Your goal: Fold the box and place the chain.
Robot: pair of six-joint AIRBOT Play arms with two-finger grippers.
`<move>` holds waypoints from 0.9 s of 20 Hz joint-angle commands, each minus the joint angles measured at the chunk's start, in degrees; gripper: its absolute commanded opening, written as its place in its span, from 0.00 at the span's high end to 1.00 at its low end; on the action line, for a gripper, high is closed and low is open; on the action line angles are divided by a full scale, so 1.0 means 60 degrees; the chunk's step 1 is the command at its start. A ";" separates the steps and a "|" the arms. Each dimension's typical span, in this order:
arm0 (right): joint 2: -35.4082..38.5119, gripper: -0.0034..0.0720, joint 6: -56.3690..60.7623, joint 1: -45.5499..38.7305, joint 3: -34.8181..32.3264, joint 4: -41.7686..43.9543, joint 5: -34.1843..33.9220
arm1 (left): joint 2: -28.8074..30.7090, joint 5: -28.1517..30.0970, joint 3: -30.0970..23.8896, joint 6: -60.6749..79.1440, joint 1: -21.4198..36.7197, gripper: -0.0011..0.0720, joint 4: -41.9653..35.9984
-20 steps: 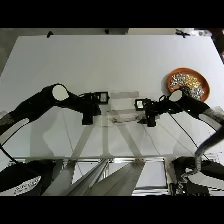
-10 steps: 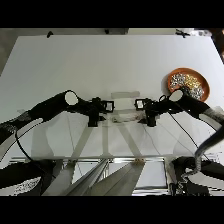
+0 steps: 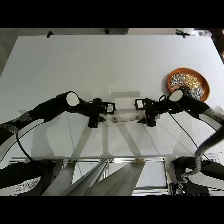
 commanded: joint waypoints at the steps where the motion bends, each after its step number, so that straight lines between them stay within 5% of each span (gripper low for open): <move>1: 0.0004 0.28 0.0011 -0.0004 -0.0004 -0.0007 -0.0011 | 0.0186 -0.0331 -0.0007 -0.0240 0.0284 0.62 0.0605; 18: 0.0004 0.28 0.0011 -0.0007 -0.0004 -0.0007 -0.0011 | -0.0295 0.0670 -0.0007 0.0903 -0.0641 0.62 -0.0066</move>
